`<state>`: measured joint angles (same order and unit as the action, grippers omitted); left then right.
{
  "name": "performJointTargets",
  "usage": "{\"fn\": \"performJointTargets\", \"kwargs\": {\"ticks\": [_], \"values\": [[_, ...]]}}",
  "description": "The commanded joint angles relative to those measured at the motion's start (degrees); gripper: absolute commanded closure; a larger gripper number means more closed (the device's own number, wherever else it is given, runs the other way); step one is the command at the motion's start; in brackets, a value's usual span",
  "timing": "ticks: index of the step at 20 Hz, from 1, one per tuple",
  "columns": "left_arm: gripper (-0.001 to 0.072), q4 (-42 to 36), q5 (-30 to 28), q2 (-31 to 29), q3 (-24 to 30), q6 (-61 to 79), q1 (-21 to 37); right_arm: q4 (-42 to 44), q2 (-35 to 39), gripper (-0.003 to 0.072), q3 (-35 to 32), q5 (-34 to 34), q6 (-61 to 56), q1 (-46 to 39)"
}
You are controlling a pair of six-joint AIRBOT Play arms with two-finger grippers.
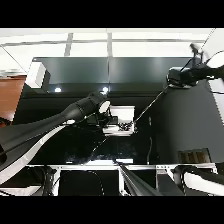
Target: Fold the box and place the chain.
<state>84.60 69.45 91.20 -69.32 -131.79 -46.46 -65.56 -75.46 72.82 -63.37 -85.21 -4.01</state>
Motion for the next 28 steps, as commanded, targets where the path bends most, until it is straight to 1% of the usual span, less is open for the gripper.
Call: {"fn": "performJointTargets", "kwargs": {"ticks": [1, 3, 5, 8, 9, 12, 15, 22, 28], "values": [[0.0680, 0.0, 0.0, 0.0, 0.0, 0.0, 0.0, 0.7, 16.4, 0.0668, 0.0, -8.6, 2.5, 2.6], [0.0680, 0.0, 0.0, 0.0, 0.0, 0.0, 0.0, 4.4, 23.1, 0.0668, 0.0, -11.0, 2.4, 4.0], [0.0680, 0.0, 0.0, 0.0, 0.0, 0.0, 0.0, 9.7, 27.4, 0.0668, 0.0, -11.6, 2.4, 5.7], [0.0680, 0.0, 0.0, 0.0, 0.0, 0.0, 0.0, 19.5, 29.0, 0.0668, 0.0, -11.4, 2.7, 9.0], [0.0679, 0.0, 0.0, 0.0, 0.0, 0.0, 0.0, 20.8, 28.9, 0.0668, 0.0, -10.6, 3.1, 10.6], [0.0679, 0.0, 0.0, 0.0, 0.0, 0.0, 0.0, 20.5, 28.8, 0.0668, 0.0, -8.7, 3.0, 14.9], [0.0680, 0.0, 0.0, 0.0, 0.0, 0.0, 0.0, 20.5, 28.8, 0.0668, -0.1, -8.5, 2.2, 16.6], [0.0679, 0.0, 0.0, 0.0, 0.0, 0.0, 0.0, 20.7, 28.8, 0.0668, -0.4, -8.6, 1.4, 17.1], [0.0679, 0.0, 0.0, 0.0, 0.0, 0.0, 0.0, 20.9, 28.8, 0.0668, -3.8, -8.3, 1.0, 17.1]]}}
